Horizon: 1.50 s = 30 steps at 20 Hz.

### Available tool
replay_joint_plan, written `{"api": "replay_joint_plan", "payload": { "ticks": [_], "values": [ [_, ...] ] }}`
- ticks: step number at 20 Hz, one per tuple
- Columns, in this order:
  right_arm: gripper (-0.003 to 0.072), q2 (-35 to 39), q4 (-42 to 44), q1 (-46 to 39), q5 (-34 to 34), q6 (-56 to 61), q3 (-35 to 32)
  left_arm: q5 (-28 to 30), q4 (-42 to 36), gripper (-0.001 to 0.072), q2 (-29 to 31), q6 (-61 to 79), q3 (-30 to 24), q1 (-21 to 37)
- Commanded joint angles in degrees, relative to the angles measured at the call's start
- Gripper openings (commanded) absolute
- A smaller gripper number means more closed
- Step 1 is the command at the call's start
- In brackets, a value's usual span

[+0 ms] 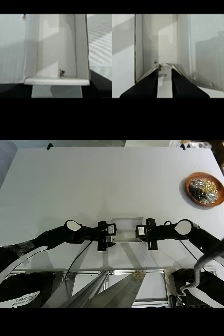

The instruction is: Fold the box and place the chain.

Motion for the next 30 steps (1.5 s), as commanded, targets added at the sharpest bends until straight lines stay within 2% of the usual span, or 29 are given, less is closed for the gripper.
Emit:
{"api": "replay_joint_plan", "payload": {
  "ticks": [1, 3, 5, 6, 12, 16, 17, 19, 22, 23, 25, 28, 30],
  "values": [
    [0.0203, -1.51, 1.38, 0.09, 0.04, -0.68, -0.04, -0.11, -0.04, 0.0373, -0.02, 0.04, -0.02, -0.02],
    [0.0222, -2.10, 1.36, 0.09, -0.13, -0.68, -0.04, -0.11, -0.04, 0.0373, -0.02, 0.04, -0.02, -0.02],
    [0.0393, -2.51, 1.53, 0.09, -0.13, -0.68, -0.04, -0.09, -0.04, 0.0373, -0.02, 0.04, -0.02, -0.02],
    [0.0452, -2.71, 1.55, 0.09, -0.13, -0.68, -0.04, -0.11, -0.07, 0.0373, -0.02, 0.04, -0.02, -0.02],
    [0.0468, -3.08, 1.53, 0.07, 0.04, -0.61, -0.04, -0.09, -0.04, 0.0373, -0.02, 0.04, -0.02, -0.02],
    [0.0381, 0.00, -1.81, -1.20, 2.60, 3.08, -0.04, -0.09, -0.04, 0.0373, -0.02, 0.04, -0.02, -0.02],
    [0.0326, 1.36, -3.54, -1.64, 3.56, 4.96, -0.04, -0.09, -0.04, 0.0373, -0.02, 0.04, -0.02, -0.02],
    [0.0030, 5.22, -6.27, -3.34, 6.80, 8.96, -0.04, -0.11, -0.04, 0.0373, -0.02, 0.04, -0.02, -0.02],
    [0.0019, 11.69, -6.91, -6.03, 10.56, 10.27, -0.04, -0.11, -0.04, 0.0373, -0.02, 0.04, -0.02, -0.02],
    [0.0019, 13.64, -6.93, -6.88, 10.64, 15.37, -0.04, -0.13, -0.07, 0.0373, -0.02, 0.07, -0.02, -0.02],
    [0.0019, 15.74, -10.14, -8.46, 8.44, 33.94, -0.02, -0.11, -0.04, 0.0373, -0.02, 0.04, -0.02, -0.02],
    [0.0019, 15.80, -27.63, -12.22, 7.80, 64.76, -0.02, -0.11, -0.04, 0.0373, -0.02, 0.04, -0.02, -0.02],
    [0.0019, 15.80, -34.69, -15.23, 8.50, 76.72, -0.02, -0.11, -0.04, 0.0373, -0.02, 0.04, -0.02, -0.02]
  ]
}}
